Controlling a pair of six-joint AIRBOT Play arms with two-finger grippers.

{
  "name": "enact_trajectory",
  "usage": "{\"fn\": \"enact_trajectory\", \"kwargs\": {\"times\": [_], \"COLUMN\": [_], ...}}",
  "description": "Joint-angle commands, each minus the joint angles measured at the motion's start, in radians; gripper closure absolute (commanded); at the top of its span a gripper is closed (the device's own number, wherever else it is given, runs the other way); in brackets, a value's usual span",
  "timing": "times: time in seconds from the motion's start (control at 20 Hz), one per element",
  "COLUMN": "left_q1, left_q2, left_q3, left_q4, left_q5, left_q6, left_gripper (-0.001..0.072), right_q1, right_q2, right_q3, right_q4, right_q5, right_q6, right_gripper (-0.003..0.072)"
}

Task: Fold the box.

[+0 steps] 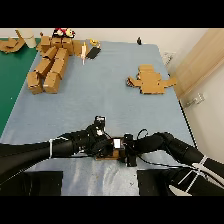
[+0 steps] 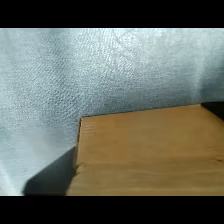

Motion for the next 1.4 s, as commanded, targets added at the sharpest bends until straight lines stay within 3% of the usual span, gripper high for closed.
{"fn": "enact_trajectory", "kwargs": {"times": [0.0, 0.05, 0.15, 0.75, 0.8, 0.85, 0.9, 1.35], "left_q1": [-0.002, -0.002, -0.002, -0.002, -0.002, -0.002, -0.001, -0.001], "left_q2": [-0.018, -0.018, -0.018, -0.018, -0.018, -0.018, -0.018, 0.056], "left_q3": [0.001, 0.001, 0.001, 0.002, 0.002, 0.002, 0.002, 0.023], "left_q4": [-0.002, -0.002, -0.002, -0.013, -0.018, -0.023, -0.025, -0.023], "left_q5": [0.016, 0.021, 0.023, 0.038, 0.038, 0.038, 0.038, 0.037], "left_q6": [-0.045, -0.055, -0.056, -0.055, -0.054, -0.056, -0.059, -0.055], "left_gripper": [0.0608, 0.0609, 0.0697, 0.0695, 0.0540, 0.0237, 0.0169, 0.0169], "right_q1": [0.001, 0.001, 0.001, 0.001, 0.001, 0.001, 0.001, 0.001], "right_q2": [0.000, 0.000, 0.000, 0.000, 0.000, 0.000, 0.000, 0.000], "right_q3": [0.001, 0.001, 0.001, 0.001, 0.001, 0.001, 0.001, 0.001], "right_q4": [0.000, 0.000, 0.000, 0.000, 0.000, 0.000, 0.000, 0.000], "right_q5": [0.001, 0.001, 0.001, 0.001, 0.001, 0.001, 0.001, 0.001], "right_q6": [-0.002, -0.002, -0.002, -0.002, -0.002, -0.002, -0.002, -0.002], "right_gripper": [0.0193, 0.0193, 0.0193, 0.0193, 0.0193, 0.0193, 0.0193, 0.0193]}}
